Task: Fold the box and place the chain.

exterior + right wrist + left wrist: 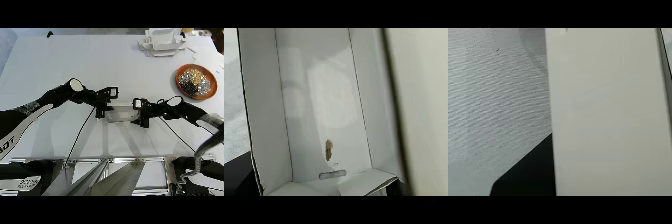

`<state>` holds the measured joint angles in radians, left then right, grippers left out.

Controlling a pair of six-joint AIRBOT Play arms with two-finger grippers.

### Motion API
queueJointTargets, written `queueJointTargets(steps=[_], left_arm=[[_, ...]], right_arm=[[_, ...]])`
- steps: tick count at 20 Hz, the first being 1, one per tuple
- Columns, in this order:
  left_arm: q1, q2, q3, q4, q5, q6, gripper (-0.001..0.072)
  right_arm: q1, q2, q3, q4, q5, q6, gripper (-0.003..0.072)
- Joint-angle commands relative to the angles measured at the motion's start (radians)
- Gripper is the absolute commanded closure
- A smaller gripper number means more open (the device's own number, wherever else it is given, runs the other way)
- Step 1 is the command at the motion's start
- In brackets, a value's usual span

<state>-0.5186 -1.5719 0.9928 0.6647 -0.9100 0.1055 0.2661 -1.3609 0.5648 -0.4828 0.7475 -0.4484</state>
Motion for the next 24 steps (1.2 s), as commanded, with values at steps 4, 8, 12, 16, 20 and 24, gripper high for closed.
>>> queueJointTargets(steps=[4, 8, 12, 16, 20, 24], left_arm=[[0.0, 0.0, 0.001, 0.001, 0.001, 0.0, 0.0699], [0.0, 0.0, 0.001, 0.001, 0.001, 0.0, 0.0699], [0.0, 0.0, 0.001, 0.001, 0.001, 0.0, 0.0699], [0.0, 0.0, 0.001, 0.001, 0.001, 0.0, 0.0699], [0.0, 0.0, 0.001, 0.001, 0.001, 0.0, 0.0699], [0.0, 0.0, 0.001, 0.001, 0.001, 0.0, 0.0699]], right_arm=[[-0.041, -0.016, 0.001, -0.003, 0.046, 0.014, 0.0071], [-0.033, -0.015, 0.001, 0.041, 0.045, -0.071, 0.0071], [-0.024, -0.023, 0.001, 0.062, 0.046, -0.087, 0.0104], [-0.024, -0.024, 0.001, 0.061, 0.046, -0.087, 0.0134], [-0.024, -0.036, 0.001, 0.049, 0.041, -0.087, 0.0191], [-0.024, -0.046, 0.001, 0.042, 0.044, -0.084, 0.0301]])
